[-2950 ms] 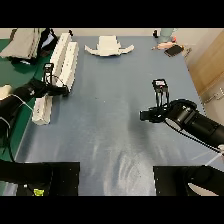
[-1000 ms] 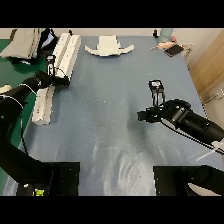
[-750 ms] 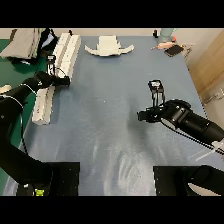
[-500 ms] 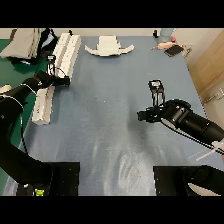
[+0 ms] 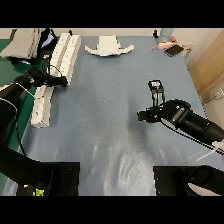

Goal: Fold the box.

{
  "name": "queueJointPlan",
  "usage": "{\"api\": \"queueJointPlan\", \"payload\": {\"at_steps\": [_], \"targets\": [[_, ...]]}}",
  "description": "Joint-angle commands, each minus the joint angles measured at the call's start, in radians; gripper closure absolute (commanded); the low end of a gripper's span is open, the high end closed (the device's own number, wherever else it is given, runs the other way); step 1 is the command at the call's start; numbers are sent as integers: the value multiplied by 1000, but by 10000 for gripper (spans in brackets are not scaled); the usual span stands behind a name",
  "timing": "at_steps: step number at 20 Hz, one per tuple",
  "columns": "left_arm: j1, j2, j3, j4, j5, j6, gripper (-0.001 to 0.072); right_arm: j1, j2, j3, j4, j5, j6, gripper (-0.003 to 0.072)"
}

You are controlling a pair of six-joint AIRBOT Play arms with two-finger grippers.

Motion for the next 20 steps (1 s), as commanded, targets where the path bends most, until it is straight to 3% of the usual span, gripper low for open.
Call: {"api": "queueJointPlan", "payload": {"at_steps": [1,6,7,9,11,14,17,20], "targets": [[18,49,12,0,-109,-2,16,0,-1,1,1,1,0,683],[18,150,12,-8,-192,-2,17,0,-1,1,1,1,0,683],[18,173,13,-23,-207,-3,77,0,-1,2,1,1,0,683],[16,228,14,-70,-258,0,692,-1,-2,23,2,3,-2,684],[3,280,14,-97,-262,2,692,-5,-15,85,16,8,-45,684],[-71,349,14,-80,-298,2,696,-88,-91,254,180,45,-180,684],[-212,380,8,6,-388,-39,697,-174,-212,450,357,117,-341,684],[-364,382,-16,61,-408,-129,697,-192,-363,636,423,221,-396,684]]}}
